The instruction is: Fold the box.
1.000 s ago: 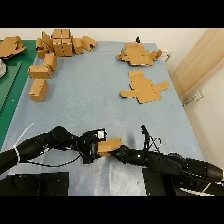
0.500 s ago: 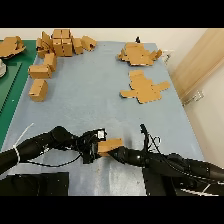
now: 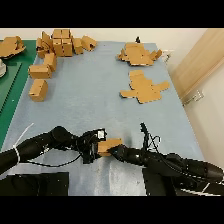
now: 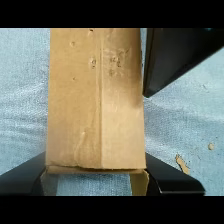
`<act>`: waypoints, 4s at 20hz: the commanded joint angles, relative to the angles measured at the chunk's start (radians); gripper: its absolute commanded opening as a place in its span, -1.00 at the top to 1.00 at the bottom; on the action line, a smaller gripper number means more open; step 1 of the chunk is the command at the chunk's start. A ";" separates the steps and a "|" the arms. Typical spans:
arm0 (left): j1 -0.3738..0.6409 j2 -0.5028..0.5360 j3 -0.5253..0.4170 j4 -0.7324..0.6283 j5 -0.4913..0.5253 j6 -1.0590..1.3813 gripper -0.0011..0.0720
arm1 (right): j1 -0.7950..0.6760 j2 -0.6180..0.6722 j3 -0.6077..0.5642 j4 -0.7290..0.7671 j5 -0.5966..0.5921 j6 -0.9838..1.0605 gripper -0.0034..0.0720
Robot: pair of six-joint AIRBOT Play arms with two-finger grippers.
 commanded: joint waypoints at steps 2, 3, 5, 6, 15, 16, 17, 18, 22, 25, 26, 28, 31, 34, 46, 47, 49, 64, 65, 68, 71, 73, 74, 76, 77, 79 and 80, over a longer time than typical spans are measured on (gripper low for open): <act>0.000 0.000 0.000 0.000 0.000 0.000 -0.14 | 0.000 -0.053 0.001 -0.011 0.006 0.000 0.90; 0.000 0.000 0.000 0.000 0.000 0.000 -0.14 | 0.000 -0.064 0.001 -0.011 0.006 0.000 0.91; 0.000 0.000 0.000 0.000 0.000 0.000 -0.14 | 0.001 -0.077 0.001 -0.014 0.005 0.000 0.91; 0.000 0.000 0.000 0.000 0.000 0.000 -0.14 | 0.001 -0.081 0.001 -0.014 0.006 0.000 0.91; 0.000 0.000 0.000 0.000 0.001 0.000 -0.14 | 0.002 -0.057 0.002 -0.014 0.004 0.000 0.91; 0.000 0.000 0.000 0.000 0.001 0.000 -0.14 | 0.002 -0.031 0.002 -0.015 0.005 0.000 0.90; 0.000 0.000 0.000 0.000 0.000 0.000 -0.14 | 0.001 0.003 0.002 -0.022 0.005 0.000 0.91; 0.000 0.000 0.000 0.000 0.000 0.000 -0.14 | 0.000 0.042 0.002 -0.049 0.007 0.000 0.90; 0.000 0.000 0.000 0.000 0.000 0.000 -0.14 | -0.002 0.125 0.002 -0.188 0.054 0.000 0.91; 0.002 0.000 0.000 0.000 0.002 0.000 -0.14 | -0.002 0.119 0.002 -0.243 0.058 0.000 0.91; 0.002 0.000 0.000 0.000 0.001 0.000 -0.14 | -0.002 0.118 0.002 -0.243 0.058 0.000 0.91; 0.002 0.000 0.000 0.000 0.001 0.000 -0.14 | -0.002 0.118 0.002 -0.251 0.058 -0.001 0.91; 0.002 0.000 0.000 0.000 0.001 0.000 -0.14 | -0.031 0.118 0.002 -0.294 0.043 -0.002 0.91; 0.002 0.000 0.000 0.000 0.001 0.000 -0.14 | -0.171 0.118 0.024 -0.422 -0.064 -0.002 0.91; 0.002 0.000 0.000 0.000 0.001 0.000 -0.14 | -0.745 -0.133 0.508 -0.892 -0.872 -0.551 0.90; 0.002 0.000 0.000 0.000 0.001 0.000 -0.14 | -0.745 -0.179 0.519 -0.883 -0.868 -0.570 0.90; 0.002 0.000 0.000 0.000 0.001 0.000 -0.14 | -0.745 -0.260 0.528 -0.860 -0.862 -0.569 0.90; 0.002 0.001 0.008 -0.130 0.053 0.000 -0.13 | -0.745 -0.381 0.529 -0.777 -0.795 -0.569 0.90; 0.002 0.001 0.022 -0.159 0.052 0.000 -0.13 | -0.745 -0.381 0.529 -0.771 -0.796 -0.569 0.90; 0.007 0.001 0.077 -0.147 0.053 -0.006 -0.13 | -0.745 -0.381 0.529 -0.751 -0.796 -0.568 0.90; 0.063 0.001 0.120 -0.144 0.066 -0.084 -0.13 | -0.745 -0.381 0.529 -0.731 -0.798 -0.568 0.90; 0.144 0.001 0.142 -0.077 0.101 -0.262 -0.13 | -0.745 -0.380 0.529 -0.718 -0.804 -0.568 0.90; 0.193 0.001 0.152 0.004 0.114 -0.343 -0.13 | -0.745 -0.380 0.529 -0.712 -0.807 -0.568 0.90; 0.319 0.000 0.173 0.223 0.120 -0.566 -0.13 | -0.745 -0.380 0.529 -0.700 -0.807 -0.568 0.90; 0.390 0.000 0.184 0.338 0.119 -0.685 -0.14 | -0.745 -0.380 0.529 -0.700 -0.807 -0.568 0.90; 0.528 0.000 0.200 0.487 0.120 -0.828 -0.13 | -0.745 -0.380 0.529 -0.689 -0.806 -0.568 0.90; 0.590 0.000 0.205 0.510 0.120 -0.860 -0.13 | -0.745 -0.380 0.529 -0.679 -0.806 -0.568 0.90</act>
